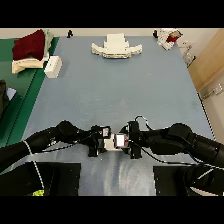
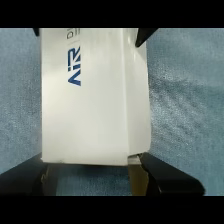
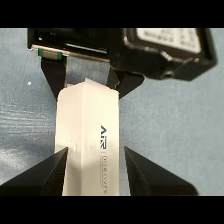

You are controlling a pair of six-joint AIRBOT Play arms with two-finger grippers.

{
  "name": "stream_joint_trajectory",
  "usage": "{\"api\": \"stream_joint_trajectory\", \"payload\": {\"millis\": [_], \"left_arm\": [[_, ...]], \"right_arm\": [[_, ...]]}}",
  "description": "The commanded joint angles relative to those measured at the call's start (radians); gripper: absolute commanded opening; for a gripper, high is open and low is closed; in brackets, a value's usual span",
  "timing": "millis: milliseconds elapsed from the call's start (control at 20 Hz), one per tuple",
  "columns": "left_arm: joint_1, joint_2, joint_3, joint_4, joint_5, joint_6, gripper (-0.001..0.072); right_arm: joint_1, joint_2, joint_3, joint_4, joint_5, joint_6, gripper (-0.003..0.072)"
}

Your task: Fold the box.

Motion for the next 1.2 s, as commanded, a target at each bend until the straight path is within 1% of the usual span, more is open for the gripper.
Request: {"api": "stream_joint_trajectory", "payload": {"millis": [0,100,150,400,500,550,600,650,1000,1050,1100,1150], "left_arm": [[0.0,0.0,0.001,0.0,0.0,0.0,0.0518],[0.0,0.0,0.001,0.0,0.0,0.0,0.0518],[0.0,0.0,0.001,0.0,0.0,0.0,0.0518],[0.0,0.0,0.001,0.0,0.0,0.0,0.0518],[0.0,0.0,0.001,0.0,0.0,0.0,0.0518],[0.0,0.0,0.001,0.0,0.0,0.0,0.0518],[0.0,0.0,0.001,0.0,0.0,0.0,0.0518],[0.0,0.0,0.001,0.0,0.0,0.0,0.0518],[0.0,0.0,0.001,0.0,0.0,0.0,0.0518],[0.0,0.0,0.001,0.0,0.0,0.0,0.0518],[0.0,0.0,0.001,0.0,0.0,0.0,0.0518],[0.0,0.0,0.001,0.0,0.0,0.0,0.0518]], "right_arm": [[0.0,0.005,0.002,-0.007,0.006,0.002,0.0526],[0.0,0.005,0.005,-0.019,0.021,0.004,0.0511],[0.0,0.005,0.009,-0.025,0.027,0.005,0.0422],[0.001,-0.01,0.016,-0.031,0.024,0.035,0.0418],[0.001,-0.028,0.016,-0.026,0.014,0.05,0.0347],[0.001,-0.034,0.016,-0.02,0.005,0.055,0.0346],[0.002,-0.039,0.016,-0.018,-0.009,0.058,0.0283],[0.002,-0.042,0.016,-0.008,-0.02,0.058,0.0274],[0.002,-0.047,0.016,0.034,-0.029,0.057,0.0276],[0.002,-0.047,0.016,0.04,-0.032,0.057,0.0304],[0.002,-0.046,0.016,0.051,-0.037,0.057,0.0348],[0.002,-0.045,0.016,0.064,-0.044,0.057,0.041]]}}
